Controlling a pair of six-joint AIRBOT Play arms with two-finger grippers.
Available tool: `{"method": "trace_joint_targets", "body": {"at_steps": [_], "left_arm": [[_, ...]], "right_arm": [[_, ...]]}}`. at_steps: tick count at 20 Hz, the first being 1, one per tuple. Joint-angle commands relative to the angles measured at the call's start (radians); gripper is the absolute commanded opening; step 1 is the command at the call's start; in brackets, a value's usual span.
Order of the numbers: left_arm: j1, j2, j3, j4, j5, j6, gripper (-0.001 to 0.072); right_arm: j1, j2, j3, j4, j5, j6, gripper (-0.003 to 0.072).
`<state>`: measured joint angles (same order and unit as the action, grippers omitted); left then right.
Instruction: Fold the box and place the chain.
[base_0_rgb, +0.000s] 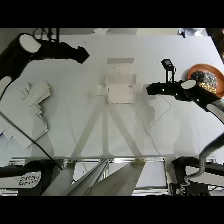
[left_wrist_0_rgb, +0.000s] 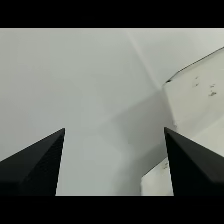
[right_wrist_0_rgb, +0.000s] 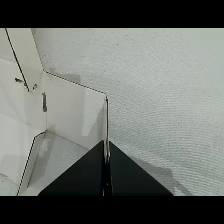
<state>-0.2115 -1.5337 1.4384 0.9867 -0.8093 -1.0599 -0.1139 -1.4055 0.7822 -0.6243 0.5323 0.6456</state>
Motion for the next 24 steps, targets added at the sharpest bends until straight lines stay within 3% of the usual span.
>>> {"method": "trace_joint_targets", "body": {"at_steps": [1,7,17,20,24], "left_arm": [[0.001,-0.225,0.168,-0.212,-0.15,0.101,0.0708],[-0.014,-0.435,0.296,-0.269,-0.266,0.156,0.0707],[-0.092,-0.472,0.302,-0.276,-0.288,0.303,0.0698],[-0.111,-0.472,0.303,-0.267,-0.303,0.342,0.0554],[-0.119,-0.472,0.302,-0.267,-0.303,0.389,0.0489]], "right_arm": [[0.0,0.001,0.0,0.0,0.0,0.0,0.0007],[0.0,0.001,0.0,0.0,0.0,0.0,0.0007],[0.0,0.001,0.0,0.0,0.001,0.0,0.0007],[0.0,0.001,0.0,0.0,0.0,0.0,0.0007],[0.0,0.001,0.0,0.0,0.0,0.0,0.0007]]}}
